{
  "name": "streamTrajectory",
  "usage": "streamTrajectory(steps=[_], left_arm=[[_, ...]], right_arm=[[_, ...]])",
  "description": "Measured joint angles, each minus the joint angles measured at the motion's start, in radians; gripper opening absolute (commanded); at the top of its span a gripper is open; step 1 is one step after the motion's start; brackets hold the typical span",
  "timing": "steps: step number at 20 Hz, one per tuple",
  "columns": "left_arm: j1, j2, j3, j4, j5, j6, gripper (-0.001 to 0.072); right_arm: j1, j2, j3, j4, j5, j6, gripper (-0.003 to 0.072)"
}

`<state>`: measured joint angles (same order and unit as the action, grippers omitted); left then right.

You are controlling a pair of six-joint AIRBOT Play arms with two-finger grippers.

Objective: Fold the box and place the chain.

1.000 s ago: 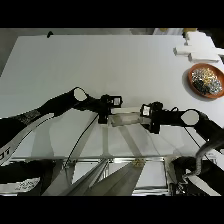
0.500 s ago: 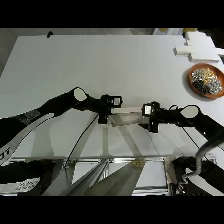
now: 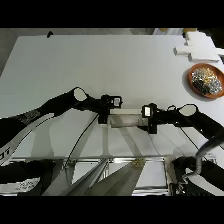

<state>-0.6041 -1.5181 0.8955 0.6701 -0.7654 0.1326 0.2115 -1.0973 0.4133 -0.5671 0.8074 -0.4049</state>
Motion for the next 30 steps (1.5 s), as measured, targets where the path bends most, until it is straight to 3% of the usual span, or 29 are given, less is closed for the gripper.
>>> streamTrajectory(steps=[10, 12, 17, 22, 23, 24, 27, 30], left_arm=[[0.000, 0.000, 0.000, 0.000, 0.000, 0.000, 0.0013], [0.000, 0.000, 0.000, -0.001, 0.000, 0.000, 0.0013], [0.000, 0.000, 0.000, -0.003, 0.000, -0.001, 0.0013], [0.000, 0.000, 0.000, -0.003, 0.001, -0.001, 0.0013], [0.000, 0.000, 0.000, -0.003, 0.001, -0.002, 0.0013], [0.000, 0.000, 0.000, -0.003, 0.001, -0.002, 0.0013], [0.000, 0.000, 0.000, -0.003, 0.001, -0.002, 0.0013], [0.000, 0.000, 0.000, -0.003, 0.001, -0.002, 0.0013]], right_arm=[[0.011, -0.072, 0.000, 0.026, 0.036, -0.012, 0.0635], [0.011, -0.092, 0.000, 0.027, 0.037, -0.013, 0.0564], [0.011, -0.110, 0.000, 0.033, 0.037, -0.038, 0.0563], [0.011, -0.132, 0.000, 0.050, 0.026, -0.061, 0.0515], [0.011, -0.139, 0.000, 0.053, 0.024, -0.063, 0.0502], [0.011, -0.145, 0.000, 0.055, 0.023, -0.064, 0.0430], [0.011, -0.156, 0.000, 0.055, 0.019, -0.066, 0.0334], [0.011, -0.160, 0.000, 0.055, 0.008, -0.067, 0.0325]])
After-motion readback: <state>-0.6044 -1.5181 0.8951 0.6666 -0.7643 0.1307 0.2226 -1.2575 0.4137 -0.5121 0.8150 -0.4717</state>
